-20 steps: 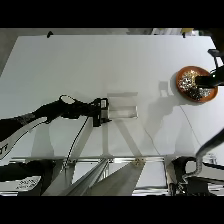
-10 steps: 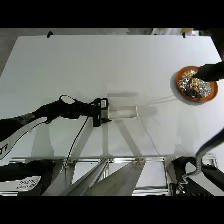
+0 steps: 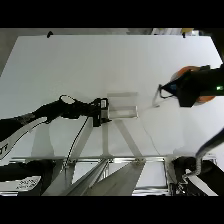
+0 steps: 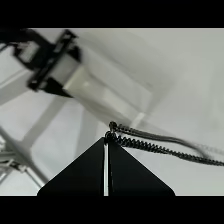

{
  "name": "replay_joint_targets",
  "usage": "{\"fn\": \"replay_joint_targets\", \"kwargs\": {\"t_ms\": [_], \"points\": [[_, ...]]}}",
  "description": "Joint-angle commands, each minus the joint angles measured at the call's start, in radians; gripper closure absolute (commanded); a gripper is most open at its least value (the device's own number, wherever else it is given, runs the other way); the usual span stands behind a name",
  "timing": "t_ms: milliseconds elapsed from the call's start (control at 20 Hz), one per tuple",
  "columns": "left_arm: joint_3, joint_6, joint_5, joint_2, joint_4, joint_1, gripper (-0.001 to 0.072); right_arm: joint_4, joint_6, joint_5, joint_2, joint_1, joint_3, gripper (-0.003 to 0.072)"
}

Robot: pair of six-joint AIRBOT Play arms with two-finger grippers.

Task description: Fold the box and place the chain.

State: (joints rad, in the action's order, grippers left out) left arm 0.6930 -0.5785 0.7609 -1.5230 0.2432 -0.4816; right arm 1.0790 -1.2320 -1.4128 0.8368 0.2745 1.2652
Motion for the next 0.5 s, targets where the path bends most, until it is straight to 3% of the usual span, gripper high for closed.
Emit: {"fn": "replay_joint_targets", "kwargs": {"t_ms": [0, 150, 450], "points": [[0.000, 0.000, 0.000, 0.001, 0.000, 0.000, 0.0698, -0.016, -0.021, 0.115, -0.008, 0.206, -0.027, 0.0667], [0.000, 0.000, 0.000, 0.001, 0.000, 0.000, 0.0698, 0.048, -0.028, 0.182, 0.027, 0.314, -0.060, 0.0667], [0.000, 0.000, 0.002, 0.001, 0.000, 0.000, 0.0698, 0.050, -0.024, 0.232, 0.154, 0.332, -0.092, 0.0667]]}}
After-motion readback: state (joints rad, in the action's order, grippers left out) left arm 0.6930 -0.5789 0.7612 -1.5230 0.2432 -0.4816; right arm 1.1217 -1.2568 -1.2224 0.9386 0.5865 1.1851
